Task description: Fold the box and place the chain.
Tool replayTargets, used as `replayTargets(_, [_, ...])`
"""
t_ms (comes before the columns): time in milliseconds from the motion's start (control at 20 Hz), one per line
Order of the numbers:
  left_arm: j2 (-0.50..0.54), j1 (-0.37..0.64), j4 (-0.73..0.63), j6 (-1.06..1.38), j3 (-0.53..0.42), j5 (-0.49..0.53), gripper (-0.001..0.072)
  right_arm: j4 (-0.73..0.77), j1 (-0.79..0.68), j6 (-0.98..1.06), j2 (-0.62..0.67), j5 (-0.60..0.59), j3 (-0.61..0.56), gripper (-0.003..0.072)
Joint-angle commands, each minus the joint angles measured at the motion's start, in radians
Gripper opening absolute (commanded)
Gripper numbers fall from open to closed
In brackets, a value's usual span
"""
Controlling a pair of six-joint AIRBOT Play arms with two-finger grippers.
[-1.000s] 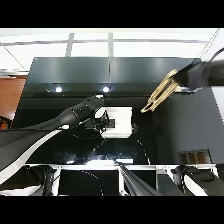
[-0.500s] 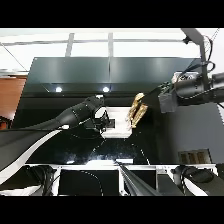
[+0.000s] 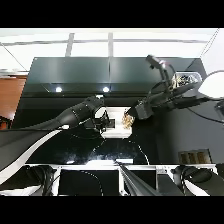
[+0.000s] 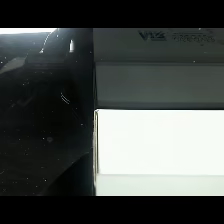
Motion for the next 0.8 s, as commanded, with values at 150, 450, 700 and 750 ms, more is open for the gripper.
replayTargets(150, [0.0, 0.0, 0.0, 0.0, 0.001, 0.0, 0.0028, 0.005, 0.045, 0.001, -0.069, -0.113, -0.086, 0.0005])
replayTargets(450, [0.0, 0.0, -0.005, 0.0, 0.001, 0.0, 0.0028, -0.016, 0.065, 0.072, -0.082, -0.187, -0.086, 0.0025])
replayTargets(700, [0.0, 0.0, -0.007, 0.0, 0.001, 0.001, 0.0028, -0.113, -0.023, 0.071, -0.06, -0.107, -0.07, 0.0401])
replayTargets(750, [0.0, 0.0, -0.007, 0.001, 0.001, -0.001, 0.0028, -0.139, -0.065, 0.071, -0.032, -0.09, -0.069, 0.04])
